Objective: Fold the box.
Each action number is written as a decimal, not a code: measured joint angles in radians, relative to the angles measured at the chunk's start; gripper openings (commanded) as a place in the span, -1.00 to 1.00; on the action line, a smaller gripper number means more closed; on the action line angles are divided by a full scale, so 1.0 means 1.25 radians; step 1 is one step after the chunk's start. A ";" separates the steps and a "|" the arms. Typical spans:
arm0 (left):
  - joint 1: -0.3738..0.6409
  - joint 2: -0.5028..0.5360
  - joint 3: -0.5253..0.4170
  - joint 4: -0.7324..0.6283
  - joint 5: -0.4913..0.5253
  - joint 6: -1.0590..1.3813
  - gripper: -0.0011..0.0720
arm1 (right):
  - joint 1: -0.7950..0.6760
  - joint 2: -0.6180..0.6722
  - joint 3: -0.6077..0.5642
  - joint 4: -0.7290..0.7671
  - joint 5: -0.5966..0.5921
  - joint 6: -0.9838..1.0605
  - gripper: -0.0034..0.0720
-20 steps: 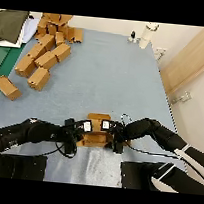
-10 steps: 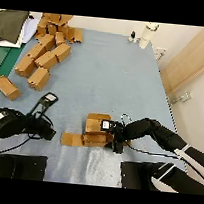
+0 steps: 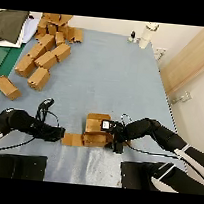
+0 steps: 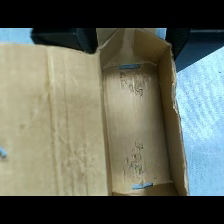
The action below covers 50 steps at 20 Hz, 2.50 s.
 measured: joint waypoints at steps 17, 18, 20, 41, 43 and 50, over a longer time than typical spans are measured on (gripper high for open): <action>-0.215 -0.080 0.009 -0.195 0.229 -0.028 -0.95 | 0.000 0.000 0.000 0.000 0.000 0.000 0.43; -0.229 -0.081 0.014 -0.201 0.240 -0.035 -0.95 | 0.000 0.000 0.000 0.000 0.000 0.000 0.43; -0.248 -0.081 0.023 -0.206 0.256 -0.057 -0.94 | 0.000 0.000 0.000 0.000 0.000 0.000 0.43; -0.242 -0.081 0.031 0.013 0.178 -0.218 0.26 | 0.000 0.000 0.000 -0.001 0.000 -0.002 0.43; -0.223 -0.080 0.034 0.052 0.157 -0.255 0.26 | 0.000 0.000 0.000 -0.001 0.000 -0.001 0.43; -0.203 -0.050 0.087 0.036 0.139 -0.221 0.27 | 0.000 0.000 0.000 -0.001 0.000 0.000 0.43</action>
